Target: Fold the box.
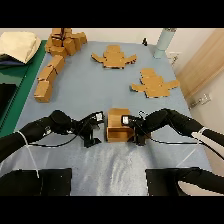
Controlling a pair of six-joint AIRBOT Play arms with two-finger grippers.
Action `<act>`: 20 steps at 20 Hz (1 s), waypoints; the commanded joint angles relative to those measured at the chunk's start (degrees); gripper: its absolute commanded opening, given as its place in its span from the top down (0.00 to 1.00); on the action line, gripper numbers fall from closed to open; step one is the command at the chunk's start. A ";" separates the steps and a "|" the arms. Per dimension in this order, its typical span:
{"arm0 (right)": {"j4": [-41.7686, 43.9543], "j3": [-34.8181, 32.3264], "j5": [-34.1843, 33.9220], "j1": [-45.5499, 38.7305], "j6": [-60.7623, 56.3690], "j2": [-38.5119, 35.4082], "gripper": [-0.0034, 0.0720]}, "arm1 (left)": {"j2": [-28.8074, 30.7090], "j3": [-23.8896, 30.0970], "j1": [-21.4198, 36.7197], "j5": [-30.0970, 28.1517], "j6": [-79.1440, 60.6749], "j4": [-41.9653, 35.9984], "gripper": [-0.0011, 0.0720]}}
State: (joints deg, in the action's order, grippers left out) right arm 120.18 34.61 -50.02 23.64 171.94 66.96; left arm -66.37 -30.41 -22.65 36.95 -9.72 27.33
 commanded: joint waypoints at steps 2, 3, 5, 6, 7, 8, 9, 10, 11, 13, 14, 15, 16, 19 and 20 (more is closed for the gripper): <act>0.00 0.07 0.00 0.00 -0.02 0.00 0.35 | -4.68 -2.29 -5.16 -4.90 -3.37 -4.59 0.04; 0.00 0.07 0.02 0.00 0.00 0.00 0.35 | -5.51 -3.34 -5.25 -4.79 -1.97 -4.55 0.04; 0.00 0.07 0.00 0.00 0.00 0.00 0.35 | -6.54 -4.70 -5.22 -4.61 0.39 -3.96 0.04; 0.02 0.07 0.00 0.00 0.00 0.00 0.35 | -6.91 -5.16 -5.22 -3.61 0.33 -3.74 0.04; 0.00 0.07 0.00 0.00 0.00 0.00 0.35 | -7.30 -5.53 -5.25 -2.16 0.28 -3.69 0.04; 0.00 0.07 0.00 0.00 -0.02 0.00 0.35 | -7.54 -5.70 -5.25 -1.16 0.24 -3.74 0.04; 0.00 0.07 0.00 0.00 0.00 0.00 0.35 | -7.96 -5.90 -5.46 -0.50 0.15 -3.72 0.04; 0.02 0.07 0.02 0.00 -0.02 0.00 0.35 | -8.41 -6.08 -5.62 -0.46 0.15 -3.72 0.04; 0.02 0.07 0.00 0.00 -0.02 0.00 0.35 | -8.96 -6.32 -5.62 -0.28 0.15 -3.72 0.04; 0.02 0.07 0.02 0.00 0.00 0.00 0.35 | -9.94 -6.78 -5.62 -0.33 0.15 -3.72 0.04; 0.02 0.07 0.00 0.00 0.00 0.00 0.35 | -10.08 -7.08 -5.81 -0.48 0.11 -3.52 0.04; 0.02 0.07 0.02 0.00 -0.02 0.00 0.35 | -10.08 -7.34 -6.03 -0.46 0.09 -3.39 0.04; 0.00 0.07 0.00 0.00 0.00 0.00 0.35 | -10.08 -7.54 -6.32 -0.61 0.09 -3.28 0.04; 0.00 0.07 0.00 0.00 -0.02 0.00 0.35 | -10.32 -7.61 -6.82 -0.76 0.11 -2.60 0.04; 0.00 0.07 0.00 0.00 0.00 0.00 0.35 | -10.69 -7.69 -6.97 -0.98 0.11 -2.60 0.04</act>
State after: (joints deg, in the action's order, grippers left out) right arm 120.18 34.61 -50.02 23.64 171.94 66.96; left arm -76.47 -37.82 -29.17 36.32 -9.58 24.25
